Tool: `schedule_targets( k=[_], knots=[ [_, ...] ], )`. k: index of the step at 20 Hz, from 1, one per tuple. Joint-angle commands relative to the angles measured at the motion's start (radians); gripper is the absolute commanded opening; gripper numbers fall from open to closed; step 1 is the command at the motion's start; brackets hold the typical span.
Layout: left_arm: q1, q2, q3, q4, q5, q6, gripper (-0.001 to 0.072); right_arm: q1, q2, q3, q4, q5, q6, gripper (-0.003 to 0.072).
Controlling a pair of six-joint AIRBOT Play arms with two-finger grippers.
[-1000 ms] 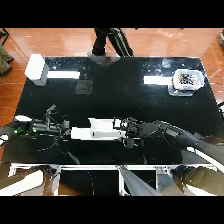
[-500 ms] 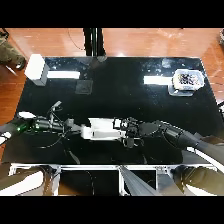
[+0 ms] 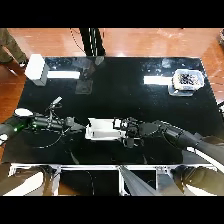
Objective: Fold the box and place the chain.
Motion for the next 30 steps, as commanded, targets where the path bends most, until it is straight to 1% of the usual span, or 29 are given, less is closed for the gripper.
schedule_targets(
  k=[1,2,5,7,10,16,20,26,30],
  knots=[
    [-0.076,0.119,0.001,0.068,0.135,-0.143,0.0645,0.0,-0.001,0.0,0.0,0.001,0.0,0.019],
    [-0.114,0.157,0.0,0.097,0.174,-0.193,0.0645,0.0,-0.001,0.0,0.0,0.001,0.002,0.019],
    [-0.246,0.241,0.0,0.125,0.238,-0.281,0.0646,0.0,-0.001,0.0,0.0,0.008,0.007,0.019],
    [-0.323,0.264,0.0,0.183,0.29,-0.362,0.0646,0.0,-0.001,0.0,0.0,0.016,0.016,0.019],
    [-0.412,0.264,0.0,0.247,0.312,-0.439,0.0645,0.0,-0.001,0.0,-0.003,0.016,0.018,0.019],
    [-0.445,0.266,0.0,0.257,0.316,-0.467,0.0644,0.0,-0.001,0.0,-0.004,0.015,0.018,0.0189],
    [-0.491,0.266,0.0,0.283,0.388,-0.533,0.0644,0.0,-0.001,0.0,-0.005,0.015,0.018,0.0189],
    [-0.62,0.266,0.001,0.472,0.493,-0.764,0.0644,0.0,-0.001,0.0,-0.005,0.015,0.018,0.0189],
    [-0.674,0.26,0.002,0.527,0.528,-0.848,0.0644,0.0,-0.001,0.0,-0.006,0.015,0.018,0.0189]
  ],
)
